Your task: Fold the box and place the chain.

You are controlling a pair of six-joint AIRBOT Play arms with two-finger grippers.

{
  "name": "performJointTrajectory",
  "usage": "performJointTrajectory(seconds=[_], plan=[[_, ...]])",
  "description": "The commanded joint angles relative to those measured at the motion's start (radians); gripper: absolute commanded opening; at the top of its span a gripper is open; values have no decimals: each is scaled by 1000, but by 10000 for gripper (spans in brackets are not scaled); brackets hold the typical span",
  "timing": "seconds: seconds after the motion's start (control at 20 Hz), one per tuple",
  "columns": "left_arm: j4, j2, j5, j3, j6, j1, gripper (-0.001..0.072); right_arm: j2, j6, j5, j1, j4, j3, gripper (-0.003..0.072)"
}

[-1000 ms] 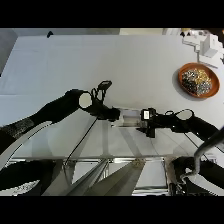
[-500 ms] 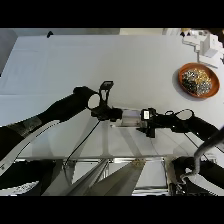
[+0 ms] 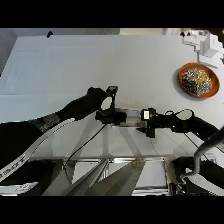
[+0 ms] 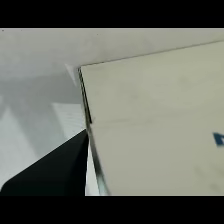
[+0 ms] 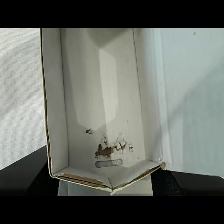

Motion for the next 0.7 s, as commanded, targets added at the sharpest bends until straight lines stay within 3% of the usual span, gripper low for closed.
performJointTrajectory(seconds=[0.0, 0.3, 0.4, 0.5, 0.55, 0.65], plan=[[28, -24, 0, 5, -59, -5, 343, 0, 0, 0, 0, 0, 0, 336], [61, -25, 30, 4, -130, -5, 327, 0, 0, 0, 0, 0, 0, 336], [59, -25, 41, 4, -137, -11, 257, 0, 0, 0, 0, 0, 0, 336], [55, -26, 41, 4, -156, -17, 248, 0, 0, 0, 0, 0, 0, 336], [45, -26, 34, 4, -166, -17, 208, 0, 0, 0, 0, 0, 0, 336], [37, -26, 10, 4, -174, -19, 44, 0, 0, 0, 0, 0, 0, 336]])
